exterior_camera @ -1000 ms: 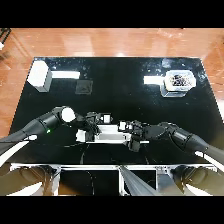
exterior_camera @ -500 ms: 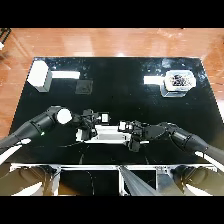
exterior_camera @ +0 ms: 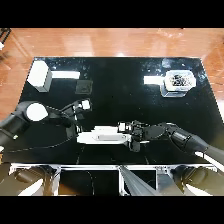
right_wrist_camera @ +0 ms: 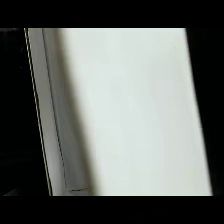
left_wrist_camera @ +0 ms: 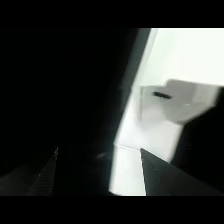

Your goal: Fold the box and place the chain.

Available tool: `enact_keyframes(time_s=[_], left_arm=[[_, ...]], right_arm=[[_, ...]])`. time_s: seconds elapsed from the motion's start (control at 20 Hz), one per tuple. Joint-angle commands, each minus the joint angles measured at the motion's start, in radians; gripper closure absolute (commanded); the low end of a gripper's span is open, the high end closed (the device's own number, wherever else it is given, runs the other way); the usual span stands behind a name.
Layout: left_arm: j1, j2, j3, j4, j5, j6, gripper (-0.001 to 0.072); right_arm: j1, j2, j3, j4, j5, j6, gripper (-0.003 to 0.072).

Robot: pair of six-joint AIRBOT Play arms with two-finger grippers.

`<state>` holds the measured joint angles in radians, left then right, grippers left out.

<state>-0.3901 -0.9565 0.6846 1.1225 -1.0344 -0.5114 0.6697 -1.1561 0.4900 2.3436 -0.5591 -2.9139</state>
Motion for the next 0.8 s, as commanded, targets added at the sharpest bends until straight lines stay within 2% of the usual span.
enact_keyframes(time_s=[0.0, 0.15, 0.4, 0.55, 0.6, 0.7, 0.75], left_arm=[[0.069, 0.050, 0.001, -0.130, -0.152, -0.132, 0.0098], [0.063, 0.045, 0.000, -0.148, -0.193, -0.292, 0.0098], [0.063, 0.045, 0.000, -0.158, -0.238, -0.429, 0.0099], [0.063, 0.045, -0.004, -0.236, -0.297, -0.465, 0.0118], [0.063, 0.045, -0.009, -0.264, -0.319, -0.465, 0.0228], [0.063, 0.045, -0.032, -0.314, -0.367, -0.439, 0.0699], [0.060, 0.048, -0.051, -0.344, -0.372, -0.410, 0.0693]], right_arm=[[-0.001, -0.001, 0.000, -0.026, 0.026, 0.000, 0.0624], [-0.001, -0.001, 0.000, -0.026, 0.069, 0.000, 0.0624], [-0.001, -0.001, 0.000, -0.044, 0.069, 0.000, 0.0624], [-0.001, -0.001, 0.000, -0.044, 0.069, 0.000, 0.0624], [-0.001, -0.001, 0.000, -0.044, 0.069, 0.000, 0.0624], [-0.001, -0.001, 0.000, -0.044, 0.069, 0.000, 0.0624], [-0.001, -0.001, 0.000, -0.044, 0.069, 0.000, 0.0624]])
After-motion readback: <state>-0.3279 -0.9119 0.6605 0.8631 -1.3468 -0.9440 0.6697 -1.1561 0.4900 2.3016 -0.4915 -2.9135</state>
